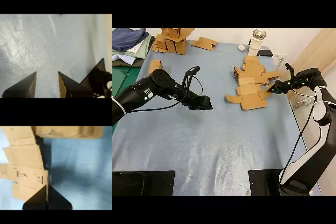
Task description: Fold the box.
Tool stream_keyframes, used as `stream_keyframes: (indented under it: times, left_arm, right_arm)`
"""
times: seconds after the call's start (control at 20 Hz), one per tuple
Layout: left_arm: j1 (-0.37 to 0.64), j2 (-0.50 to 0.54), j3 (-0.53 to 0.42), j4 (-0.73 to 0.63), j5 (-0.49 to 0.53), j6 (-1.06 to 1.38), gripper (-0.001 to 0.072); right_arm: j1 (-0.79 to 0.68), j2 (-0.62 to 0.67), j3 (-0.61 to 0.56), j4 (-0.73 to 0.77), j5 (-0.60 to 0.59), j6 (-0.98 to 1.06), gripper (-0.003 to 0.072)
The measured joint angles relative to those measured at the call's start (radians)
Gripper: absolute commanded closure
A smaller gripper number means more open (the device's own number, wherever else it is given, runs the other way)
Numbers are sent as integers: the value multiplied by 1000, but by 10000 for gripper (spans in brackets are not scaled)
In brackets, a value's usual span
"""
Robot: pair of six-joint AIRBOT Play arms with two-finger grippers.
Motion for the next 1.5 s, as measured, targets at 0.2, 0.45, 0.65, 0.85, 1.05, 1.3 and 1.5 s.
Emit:
stream_keyframes:
  times: [0.2,0.45,0.65,0.85,1.05,1.3,1.5]
  left_arm:
    - [71,0,0,-37,-51,48,291]
    - [159,0,-23,-139,-130,174,290]
    - [249,0,-125,-213,-201,265,290]
    - [335,0,-240,-273,-225,350,289]
    - [364,-28,-294,-304,-232,409,169]
    - [375,-121,-311,-347,-224,440,169]
    - [375,-188,-314,-396,-224,475,169]
  right_arm:
    - [67,214,-336,47,83,2,689]
    - [223,592,-923,128,295,27,689]
    - [395,925,-1304,169,504,137,688]
    - [558,1201,-1485,177,691,227,688]
    - [683,1339,-1545,161,797,276,688]
    - [817,1359,-1566,115,913,301,688]
    - [935,1344,-1570,98,997,317,688]
